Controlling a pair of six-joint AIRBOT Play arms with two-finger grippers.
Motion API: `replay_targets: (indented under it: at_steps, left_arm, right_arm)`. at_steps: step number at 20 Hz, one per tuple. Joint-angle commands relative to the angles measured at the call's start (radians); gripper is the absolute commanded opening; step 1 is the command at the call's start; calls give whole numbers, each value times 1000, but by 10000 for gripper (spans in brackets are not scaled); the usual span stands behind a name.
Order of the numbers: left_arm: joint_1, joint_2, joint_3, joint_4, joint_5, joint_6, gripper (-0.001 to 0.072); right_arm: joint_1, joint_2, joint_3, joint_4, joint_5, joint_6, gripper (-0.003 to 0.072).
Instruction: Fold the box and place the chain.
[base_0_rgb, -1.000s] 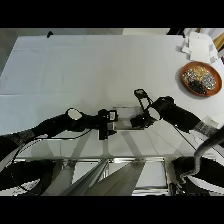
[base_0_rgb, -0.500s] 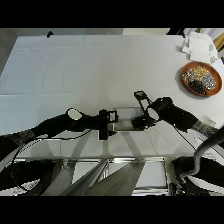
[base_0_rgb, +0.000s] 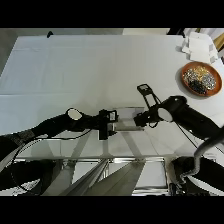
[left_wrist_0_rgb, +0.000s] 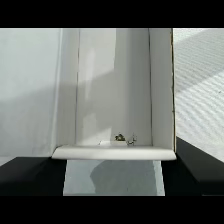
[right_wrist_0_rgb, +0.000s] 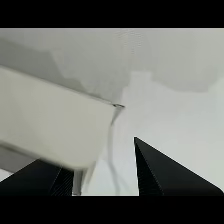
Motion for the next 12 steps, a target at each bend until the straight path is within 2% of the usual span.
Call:
replay_targets:
  at_steps: [1,5,6,7,10,12]
  left_arm:
    - [1,1,0,0,1,0,413]
    - [1,1,0,0,1,0,413]
    - [1,1,0,0,1,0,413]
    - [1,1,0,0,1,0,413]
    - [1,1,0,0,1,0,413]
    - [1,1,0,-1,1,0,413]
  right_arm:
    - [-76,122,28,1,16,-46,397]
    - [-283,159,175,35,80,-189,393]
    - [-348,159,210,34,69,-221,362]
    - [-415,158,235,34,51,-260,274]
    - [-590,129,249,27,-37,-303,233]
    - [-678,44,263,31,-65,-310,232]
